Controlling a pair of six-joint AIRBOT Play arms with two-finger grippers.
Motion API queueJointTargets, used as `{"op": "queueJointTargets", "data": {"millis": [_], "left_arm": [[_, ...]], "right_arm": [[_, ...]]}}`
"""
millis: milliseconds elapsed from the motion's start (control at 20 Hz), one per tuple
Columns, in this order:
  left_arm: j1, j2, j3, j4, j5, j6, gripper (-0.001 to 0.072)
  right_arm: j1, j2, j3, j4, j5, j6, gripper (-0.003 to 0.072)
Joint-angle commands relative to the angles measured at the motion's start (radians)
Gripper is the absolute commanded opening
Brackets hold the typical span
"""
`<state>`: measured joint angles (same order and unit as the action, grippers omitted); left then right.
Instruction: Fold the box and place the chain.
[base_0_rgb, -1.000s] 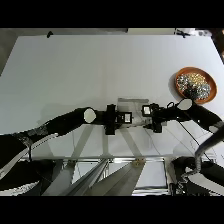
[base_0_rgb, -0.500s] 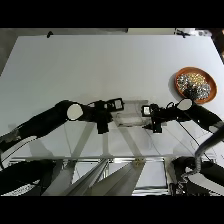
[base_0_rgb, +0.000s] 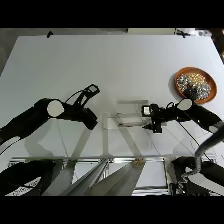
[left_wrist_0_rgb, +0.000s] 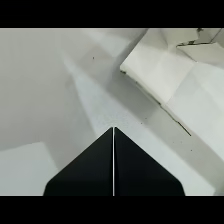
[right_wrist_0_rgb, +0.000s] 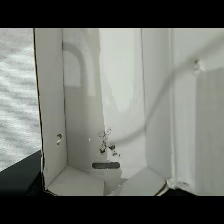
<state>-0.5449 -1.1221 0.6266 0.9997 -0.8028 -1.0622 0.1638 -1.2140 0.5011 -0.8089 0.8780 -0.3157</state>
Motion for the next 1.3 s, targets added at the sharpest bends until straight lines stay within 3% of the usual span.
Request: {"op": "queueJointTargets", "data": {"millis": [0,150,350,1050,1150,1250], "left_arm": [[0.023,-0.014,-0.076,-0.141,0.065,-0.083,0.0003],[0.023,-0.102,-0.074,-0.293,0.137,-0.059,0.0004],[0.014,-0.199,-0.067,-0.404,0.126,0.021,0.0004],[-0.071,-0.204,-0.066,-0.595,0.14,0.211,0.0008],[-0.087,-0.183,-0.063,-0.631,0.142,0.26,0.0017],[-0.086,-0.156,-0.043,-0.629,0.142,0.257,0.0088]], "right_arm": [[0.0,0.0,0.0,0.0,0.0,0.0,0.0459],[0.0,0.0,0.0,0.0,0.0,0.0,0.0459],[0.0,0.0,0.0,0.0,0.0,0.0,0.0459],[0.0,0.0,0.0,0.0,0.0,0.0,0.0459],[0.0,0.0,0.0,0.0,0.0,0.0,0.0459],[0.0,0.0,0.0,0.0,0.0,0.0,0.0459]]}}
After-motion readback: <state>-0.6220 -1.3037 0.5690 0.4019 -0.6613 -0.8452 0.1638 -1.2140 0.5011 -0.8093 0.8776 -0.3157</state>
